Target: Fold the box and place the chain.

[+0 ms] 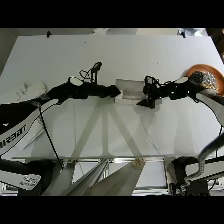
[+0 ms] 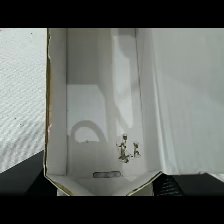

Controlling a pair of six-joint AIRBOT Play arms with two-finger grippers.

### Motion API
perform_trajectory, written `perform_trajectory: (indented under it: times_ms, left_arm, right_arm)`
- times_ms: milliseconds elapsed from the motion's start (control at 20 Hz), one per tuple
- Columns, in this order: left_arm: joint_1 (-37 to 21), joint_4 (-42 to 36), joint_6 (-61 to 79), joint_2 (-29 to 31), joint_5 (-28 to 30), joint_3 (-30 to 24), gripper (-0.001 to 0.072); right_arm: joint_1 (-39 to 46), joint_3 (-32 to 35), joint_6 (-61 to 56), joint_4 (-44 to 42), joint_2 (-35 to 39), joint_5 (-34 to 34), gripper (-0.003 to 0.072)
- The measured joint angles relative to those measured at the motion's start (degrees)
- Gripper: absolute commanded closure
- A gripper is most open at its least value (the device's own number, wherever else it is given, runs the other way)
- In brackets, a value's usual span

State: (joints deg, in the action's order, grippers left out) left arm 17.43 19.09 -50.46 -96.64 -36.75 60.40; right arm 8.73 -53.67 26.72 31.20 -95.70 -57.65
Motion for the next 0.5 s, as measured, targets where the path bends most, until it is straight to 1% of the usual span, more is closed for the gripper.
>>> perform_trajectory:
  times_ms: [250, 300, 350, 400, 500]
  left_arm:
    - [1.1, 11.1, -8.9, 1.4, 2.2, 0.4, 0.0154]
    - [1.4, 12.5, -10.0, 1.6, 2.6, 0.5, 0.0157]
    - [1.7, 13.5, -10.8, 1.6, 2.9, 0.5, 0.0187]
    - [2.0, 14.3, -11.4, 1.7, 3.4, 0.5, 0.0197]
    - [2.3, 15.5, -12.8, 1.8, 4.0, 0.6, 0.0197]
  right_arm:
    - [0.0, 0.0, 0.0, 0.0, 0.0, 0.0, 0.0189]
    - [0.0, 0.0, 0.0, 0.0, 0.0, 0.0, 0.0189]
    - [0.0, 0.0, 0.0, 0.0, 0.0, 0.0, 0.0189]
    - [0.0, 0.0, 0.0, 0.0, 0.0, 0.0, 0.0189]
    - [0.0, 0.0, 0.0, 0.0, 0.0, 0.0, 0.0189]
